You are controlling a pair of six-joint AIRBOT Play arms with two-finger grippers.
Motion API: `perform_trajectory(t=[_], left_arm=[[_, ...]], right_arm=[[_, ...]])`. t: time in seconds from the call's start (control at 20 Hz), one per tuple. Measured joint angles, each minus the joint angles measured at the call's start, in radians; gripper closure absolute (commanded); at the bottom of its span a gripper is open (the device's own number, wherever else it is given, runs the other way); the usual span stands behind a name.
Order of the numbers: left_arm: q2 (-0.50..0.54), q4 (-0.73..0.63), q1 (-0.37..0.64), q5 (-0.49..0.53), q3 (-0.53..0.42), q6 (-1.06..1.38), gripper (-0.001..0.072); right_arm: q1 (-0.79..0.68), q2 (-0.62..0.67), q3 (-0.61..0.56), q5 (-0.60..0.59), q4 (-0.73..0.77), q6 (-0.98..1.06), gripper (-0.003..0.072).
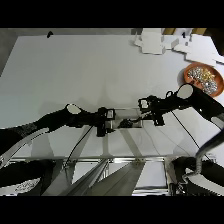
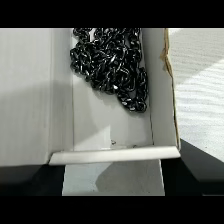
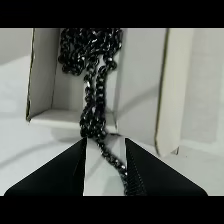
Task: Fold the box and place the chain.
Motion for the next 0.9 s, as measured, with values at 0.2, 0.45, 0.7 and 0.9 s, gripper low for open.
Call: perform_trajectory(t=[0.2,0.45,0.7,0.9], left_arm=[[0.000,0.000,0.000,0.000,0.000,0.000,0.0501],[0.000,0.000,0.000,-0.001,0.000,0.000,0.0501],[0.000,0.000,0.000,0.000,0.000,0.000,0.0501],[0.000,0.000,0.000,0.000,0.000,0.000,0.0501]], right_arm=[[-0.001,-0.002,-0.011,0.012,0.025,0.006,0.0502],[0.000,-0.002,-0.017,0.047,0.021,0.057,0.0507],[0.000,-0.002,-0.018,0.063,0.006,0.071,0.0671],[0.000,0.006,-0.018,0.068,-0.006,0.083,0.0672]])
